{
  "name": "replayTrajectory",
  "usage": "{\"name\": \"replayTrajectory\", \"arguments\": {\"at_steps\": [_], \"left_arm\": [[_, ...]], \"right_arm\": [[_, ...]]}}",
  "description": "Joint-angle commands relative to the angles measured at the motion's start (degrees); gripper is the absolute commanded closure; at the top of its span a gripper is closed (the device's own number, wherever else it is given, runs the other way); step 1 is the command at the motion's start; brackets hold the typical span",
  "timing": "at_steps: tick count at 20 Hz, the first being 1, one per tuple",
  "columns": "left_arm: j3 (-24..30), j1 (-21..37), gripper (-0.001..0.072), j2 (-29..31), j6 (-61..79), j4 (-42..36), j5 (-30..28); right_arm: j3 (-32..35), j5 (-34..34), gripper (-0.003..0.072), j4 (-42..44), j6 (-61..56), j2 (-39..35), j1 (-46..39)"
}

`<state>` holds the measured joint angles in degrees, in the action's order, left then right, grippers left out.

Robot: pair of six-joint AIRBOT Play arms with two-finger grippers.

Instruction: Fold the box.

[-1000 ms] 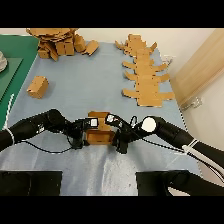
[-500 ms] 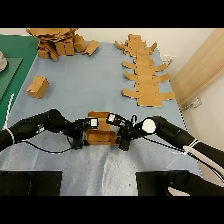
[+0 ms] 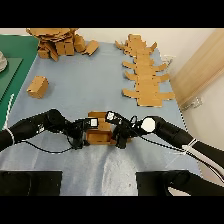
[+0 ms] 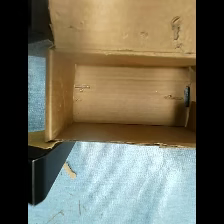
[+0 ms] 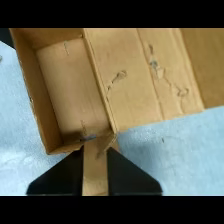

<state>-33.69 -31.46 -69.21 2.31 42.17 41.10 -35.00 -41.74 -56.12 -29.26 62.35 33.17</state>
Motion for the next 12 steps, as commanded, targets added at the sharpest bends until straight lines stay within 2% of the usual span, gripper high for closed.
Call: {"name": "replayTrajectory", "arguments": {"at_steps": [1,3,7,8,9,10,12], "left_arm": [[-0.07,0.02,0.0486,0.02,0.0,0.0,-0.02],[-0.07,0.02,0.0486,0.02,0.0,0.0,-0.02],[-0.07,0.02,0.0487,0.02,0.0,0.0,-0.02],[-0.07,0.02,0.0486,0.02,0.0,0.0,-0.02],[-0.07,0.02,0.0486,0.02,0.0,0.0,-0.02],[-0.07,0.02,0.0487,0.02,0.0,0.0,-0.02],[-0.07,0.02,0.0487,0.02,0.0,0.0,-0.02]], "right_arm": [[-0.04,0.57,0.0546,8.48,6.03,1.31,0.07],[-0.04,1.44,0.0589,10.71,7.96,2.19,0.09],[-0.04,1.92,0.0587,13.9,8.94,3.54,0.11],[-0.04,1.95,0.0574,13.94,9.01,3.87,0.11],[-0.04,1.97,0.0478,13.94,8.98,4.13,0.09],[-0.04,1.99,0.0436,13.92,8.98,4.39,0.07],[-0.04,1.64,0.0436,13.94,8.98,4.63,0.09]]}}
